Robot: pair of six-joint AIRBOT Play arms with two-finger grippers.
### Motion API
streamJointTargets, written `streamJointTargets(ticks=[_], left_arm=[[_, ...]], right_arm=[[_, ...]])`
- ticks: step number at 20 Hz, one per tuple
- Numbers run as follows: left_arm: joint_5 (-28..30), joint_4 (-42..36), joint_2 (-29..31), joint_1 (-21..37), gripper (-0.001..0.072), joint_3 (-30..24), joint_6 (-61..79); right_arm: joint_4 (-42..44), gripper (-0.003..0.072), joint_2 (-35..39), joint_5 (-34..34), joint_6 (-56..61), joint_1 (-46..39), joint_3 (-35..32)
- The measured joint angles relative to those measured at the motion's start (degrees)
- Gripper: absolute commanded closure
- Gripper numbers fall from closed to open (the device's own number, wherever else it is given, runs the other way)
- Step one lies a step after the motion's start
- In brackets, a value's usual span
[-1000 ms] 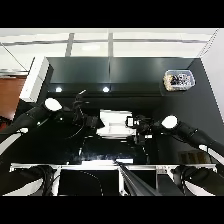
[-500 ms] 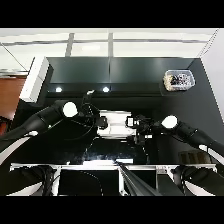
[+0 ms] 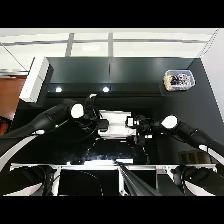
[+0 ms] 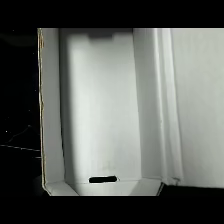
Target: Fold the box and place the chain.
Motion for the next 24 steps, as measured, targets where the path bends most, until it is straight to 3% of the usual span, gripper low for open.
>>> streamJointTargets(ticks=[3, 6, 8, 12, 13, 14, 17, 23, 24], left_arm=[[-2.19, 6.23, -1.77, -3.06, 0.0229, 2.86, -4.50], [-4.96, 10.58, -4.70, -5.53, 0.0230, 5.73, -8.76], [-6.16, 11.93, -6.23, -6.38, 0.0315, 6.80, -11.26], [-7.06, 13.16, -7.56, -7.06, 0.0325, 7.72, -13.97], [-7.17, 13.22, -7.72, -7.13, 0.0360, 7.78, -14.23], [-7.19, 13.18, -7.93, -7.17, 0.0492, 7.87, -14.64], [-7.06, 12.66, -8.41, -7.28, 0.0665, 8.00, -15.23], [-7.08, 12.33, -8.72, -7.28, 0.0673, 8.04, -15.56], [-7.04, 12.13, -8.74, -7.28, 0.0521, 8.04, -15.45]], right_arm=[[0.00, 0.0215, 0.00, 0.00, 0.00, 0.00, 0.00], [0.00, 0.0216, 0.00, 0.00, 0.00, 0.00, 0.00], [-0.02, 0.0216, 0.00, 0.00, 0.00, 0.00, 0.00], [0.00, 0.0216, 0.00, 0.00, 0.00, 0.00, 0.00], [0.00, 0.0215, 0.00, 0.02, 0.00, 0.00, 0.00], [0.00, 0.0216, 0.00, 0.00, 0.00, 0.00, 0.00], [-0.04, 0.0215, 0.00, 0.04, 0.00, 0.00, 0.00], [0.02, 0.0215, 0.00, 0.17, 0.09, 0.00, 0.00], [0.02, 0.0216, 0.00, 0.15, 0.04, 0.00, 0.00]])
